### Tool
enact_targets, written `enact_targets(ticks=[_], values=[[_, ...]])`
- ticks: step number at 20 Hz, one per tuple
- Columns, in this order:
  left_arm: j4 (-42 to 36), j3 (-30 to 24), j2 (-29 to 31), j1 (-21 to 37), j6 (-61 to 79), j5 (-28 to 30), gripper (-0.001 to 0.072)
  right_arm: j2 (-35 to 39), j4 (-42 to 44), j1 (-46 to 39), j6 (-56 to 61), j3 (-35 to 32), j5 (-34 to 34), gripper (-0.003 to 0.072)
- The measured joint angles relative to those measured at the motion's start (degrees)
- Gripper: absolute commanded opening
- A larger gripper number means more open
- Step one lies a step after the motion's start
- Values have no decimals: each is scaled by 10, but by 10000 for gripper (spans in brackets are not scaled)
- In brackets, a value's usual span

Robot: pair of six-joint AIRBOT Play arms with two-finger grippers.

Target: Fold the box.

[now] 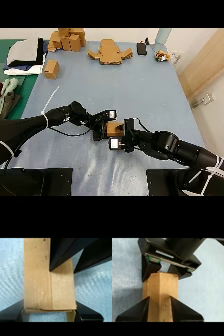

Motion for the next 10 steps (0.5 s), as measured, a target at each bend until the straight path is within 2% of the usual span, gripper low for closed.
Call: enact_targets(ticks=[2,3,4,7,8,10], values=[[0,0,0,0,0,0,514,0,-1,-1,0,0,2,348],[0,0,0,0,0,0,513,0,-2,0,0,0,2,284],[0,0,0,0,0,0,514,0,-2,0,0,0,2,266],[0,0,0,0,0,0,514,0,-3,0,0,0,2,250],[0,0,0,0,0,0,514,0,-3,0,0,0,3,155],[0,0,0,0,0,0,514,0,-2,0,0,0,2,149]])
